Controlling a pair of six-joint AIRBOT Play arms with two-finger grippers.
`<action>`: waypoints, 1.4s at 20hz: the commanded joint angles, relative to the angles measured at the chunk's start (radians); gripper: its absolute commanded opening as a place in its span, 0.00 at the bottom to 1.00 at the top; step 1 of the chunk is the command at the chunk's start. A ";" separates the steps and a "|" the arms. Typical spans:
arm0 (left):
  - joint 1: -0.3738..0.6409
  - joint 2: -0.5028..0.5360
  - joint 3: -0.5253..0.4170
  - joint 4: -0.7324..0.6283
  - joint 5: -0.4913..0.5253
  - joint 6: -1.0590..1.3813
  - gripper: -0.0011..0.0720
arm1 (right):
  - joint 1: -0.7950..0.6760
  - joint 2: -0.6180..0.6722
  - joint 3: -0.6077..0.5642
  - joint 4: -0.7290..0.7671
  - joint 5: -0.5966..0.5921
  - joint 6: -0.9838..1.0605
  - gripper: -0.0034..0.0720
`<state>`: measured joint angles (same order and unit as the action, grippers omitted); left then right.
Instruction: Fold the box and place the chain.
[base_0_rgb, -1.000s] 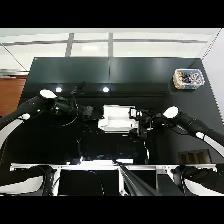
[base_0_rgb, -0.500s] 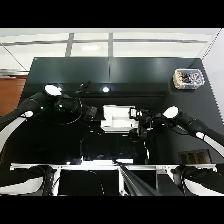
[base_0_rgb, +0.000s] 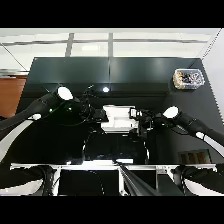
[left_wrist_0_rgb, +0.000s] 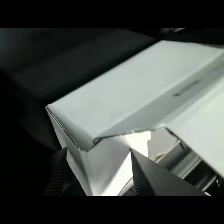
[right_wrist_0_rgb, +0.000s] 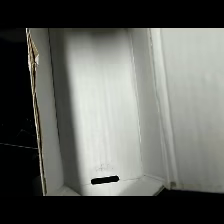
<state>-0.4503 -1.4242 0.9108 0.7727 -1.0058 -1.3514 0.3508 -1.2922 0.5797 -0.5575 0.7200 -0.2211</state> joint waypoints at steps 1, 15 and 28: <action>-0.053 0.000 0.003 0.077 0.074 -0.133 0.65 | 0.000 -0.001 0.000 0.000 0.000 0.000 0.27; -0.269 -0.002 0.140 0.645 -0.002 -0.679 0.65 | 0.000 -0.001 0.000 0.001 -0.003 0.002 0.27; -0.330 -0.112 0.231 0.716 -0.097 -0.853 0.56 | 0.000 -0.001 0.000 0.000 -0.003 0.003 0.27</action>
<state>-0.7750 -1.5208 1.1297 1.4704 -1.0924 -2.1658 0.3508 -1.2922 0.5797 -0.5571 0.7166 -0.2180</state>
